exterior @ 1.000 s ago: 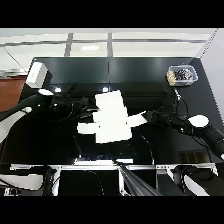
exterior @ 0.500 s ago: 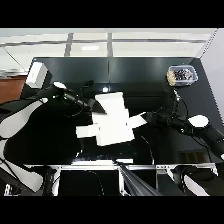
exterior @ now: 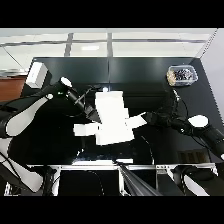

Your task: Fold the box and place the chain.

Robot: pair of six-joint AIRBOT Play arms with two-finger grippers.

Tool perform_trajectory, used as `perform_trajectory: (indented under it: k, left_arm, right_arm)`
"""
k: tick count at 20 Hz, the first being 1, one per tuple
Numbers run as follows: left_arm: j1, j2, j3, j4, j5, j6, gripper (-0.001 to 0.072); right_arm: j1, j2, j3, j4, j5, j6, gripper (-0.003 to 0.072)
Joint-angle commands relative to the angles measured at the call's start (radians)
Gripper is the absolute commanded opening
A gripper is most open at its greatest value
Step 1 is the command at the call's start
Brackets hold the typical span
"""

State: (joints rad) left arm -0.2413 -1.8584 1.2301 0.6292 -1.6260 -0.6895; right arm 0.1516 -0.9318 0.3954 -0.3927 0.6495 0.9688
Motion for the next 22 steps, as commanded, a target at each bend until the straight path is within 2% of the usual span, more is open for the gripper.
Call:
perform_trajectory:
  k: [1,4,7,10,11,12,13,14,15,16,19,22]
  left_arm:
    - [-0.001,-0.002,0.008,0.01,0.016,0.005,0.0238]
    - [-0.001,-0.002,0.008,-0.014,0.069,0.005,0.0238]
    - [-0.001,-0.002,0.008,-0.117,0.115,0.006,0.0238]
    - [-0.011,-0.003,0.008,-0.119,0.099,0.027,0.0237]
    - [-0.014,-0.005,0.008,-0.111,0.085,0.05,0.0202]
    - [-0.014,-0.006,0.008,-0.109,0.079,0.064,0.0049]
    - [-0.013,-0.006,0.008,-0.11,0.08,0.066,0.0026]
    - [-0.011,-0.006,0.009,-0.11,0.08,0.066,0.0026]
    - [-0.006,-0.006,0.014,-0.11,0.072,0.065,0.0025]
    - [-0.002,-0.004,0.021,-0.109,0.058,0.065,0.0024]
    - [0.008,0.047,0.031,-0.077,0.047,0.031,0.0021]
    - [-0.023,0.209,-0.047,-0.063,0.095,0.097,0.002]
  right_arm:
    - [0.001,0.001,0.0,-0.011,0.009,0.001,0.0016]
    - [0.001,0.0,0.0,-0.012,0.017,0.0,0.0016]
    - [0.001,0.001,0.0,-0.012,0.02,0.0,0.0017]
    - [0.001,0.001,0.0,-0.012,0.02,0.0,0.0016]
    - [0.001,0.0,0.0,-0.012,0.02,0.0,0.0016]
    - [0.001,0.001,0.0,-0.012,0.02,0.0,0.0016]
    - [0.001,0.001,0.0,-0.012,0.02,0.0,0.0018]
    - [0.0,0.001,0.0,-0.012,0.019,0.0,0.0089]
    - [-0.006,0.001,0.003,-0.018,0.021,0.0,0.0494]
    - [-0.02,0.002,0.016,-0.05,0.041,-0.004,0.0713]
    - [-0.119,0.002,0.15,-0.286,0.245,-0.008,0.0713]
    - [-0.197,0.002,0.308,-0.528,0.422,-0.034,0.0713]
